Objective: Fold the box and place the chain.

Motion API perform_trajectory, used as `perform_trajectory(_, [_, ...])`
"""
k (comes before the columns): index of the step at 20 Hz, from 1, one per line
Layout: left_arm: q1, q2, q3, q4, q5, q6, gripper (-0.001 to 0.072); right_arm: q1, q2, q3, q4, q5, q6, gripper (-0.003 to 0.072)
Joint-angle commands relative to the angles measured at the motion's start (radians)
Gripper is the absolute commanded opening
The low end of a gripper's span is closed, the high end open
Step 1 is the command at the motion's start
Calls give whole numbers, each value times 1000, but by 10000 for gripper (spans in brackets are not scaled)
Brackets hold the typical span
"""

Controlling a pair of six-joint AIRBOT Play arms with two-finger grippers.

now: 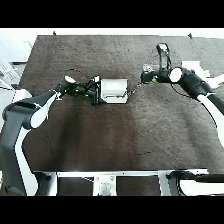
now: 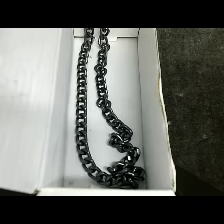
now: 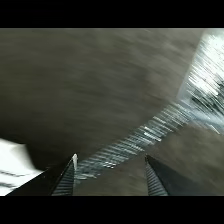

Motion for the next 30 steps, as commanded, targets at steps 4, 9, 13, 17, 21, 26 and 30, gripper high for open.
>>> perform_trajectory(4, [0,1,0,0,1,0,360,-93,-205,52,240,-90,-104,513])
perform_trajectory(9, [0,1,0,0,0,0,360,-108,-362,230,418,2,-232,521])
perform_trajectory(13, [0,1,0,0,0,0,360,-110,-425,299,485,34,-274,509])
perform_trajectory(17, [0,1,0,0,0,0,360,-105,-424,301,485,34,-341,303])
perform_trajectory(21, [0,1,0,0,0,0,360,-87,-415,300,484,-1,-400,6])
perform_trajectory(26, [0,1,0,0,0,0,360,-95,-291,300,472,80,-360,5])
perform_trajectory(30, [0,1,0,0,0,0,360,-43,-72,300,423,106,-348,5])
